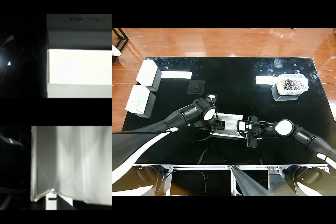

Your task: Fold the box and place the chain.

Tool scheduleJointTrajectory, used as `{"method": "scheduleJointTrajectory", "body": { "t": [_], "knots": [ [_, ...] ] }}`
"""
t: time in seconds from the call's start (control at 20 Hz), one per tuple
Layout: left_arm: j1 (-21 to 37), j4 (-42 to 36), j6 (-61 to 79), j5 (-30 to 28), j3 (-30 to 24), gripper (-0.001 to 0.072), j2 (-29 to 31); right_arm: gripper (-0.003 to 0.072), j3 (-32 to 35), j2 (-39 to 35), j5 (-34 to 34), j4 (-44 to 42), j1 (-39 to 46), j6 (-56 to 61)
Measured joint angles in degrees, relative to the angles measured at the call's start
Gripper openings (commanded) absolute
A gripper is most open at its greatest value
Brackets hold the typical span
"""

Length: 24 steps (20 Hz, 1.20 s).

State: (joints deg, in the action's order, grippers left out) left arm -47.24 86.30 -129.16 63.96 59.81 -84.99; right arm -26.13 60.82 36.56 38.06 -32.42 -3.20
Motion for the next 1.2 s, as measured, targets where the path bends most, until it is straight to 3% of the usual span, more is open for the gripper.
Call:
{"method": "scheduleJointTrajectory", "body": {
  "t": [0.15, 0.25, 0.35, 0.45, 0.55, 0.75, 0.9, 1.2],
  "knots": [
    [0.0, 0.0, 0.0, 0.1, 0.0, 0.0022, 0.0, 0.0132, 0.0, 0.9, -3.9, -2.6, -2.2, 0.5],
    [0.0, 0.0, 0.0, 0.1, 0.0, 0.0022, 0.0, 0.0370, 0.0, 1.2, -5.5, -3.6, -2.9, 0.9],
    [0.0, 0.0, 0.0, 0.3, 0.0, 0.0022, 0.0, 0.0194, 0.0, 1.4, -6.5, -4.0, -3.3, 1.1],
    [0.0, 0.0, 0.0, 0.5, 0.0, 0.0021, 0.0, 0.0203, 0.0, 1.4, -7.0, -4.4, -3.4, 1.3],
    [0.0, 0.0, 0.0, 0.6, 0.0, 0.0022, 0.0, 0.0057, 0.0, 1.5, -7.4, -4.6, -3.5, 1.3],
    [0.0, 0.0, -0.2, 0.8, 0.0, 0.0021, 0.0, 0.0018, 0.0, 0.2, -8.8, -3.8, -3.4, 3.0],
    [0.0, 0.0, -0.2, 1.0, 0.0, 0.0021, 0.0, 0.0019, 0.0, -3.1, -7.3, 1.7, -0.4, 11.5],
    [0.0, 0.0, 0.0, 1.0, 0.0, 0.0021, 0.0, 0.0019, -0.3, -11.6, 7.7, 10.0, 20.0, 43.0]
  ]
}}
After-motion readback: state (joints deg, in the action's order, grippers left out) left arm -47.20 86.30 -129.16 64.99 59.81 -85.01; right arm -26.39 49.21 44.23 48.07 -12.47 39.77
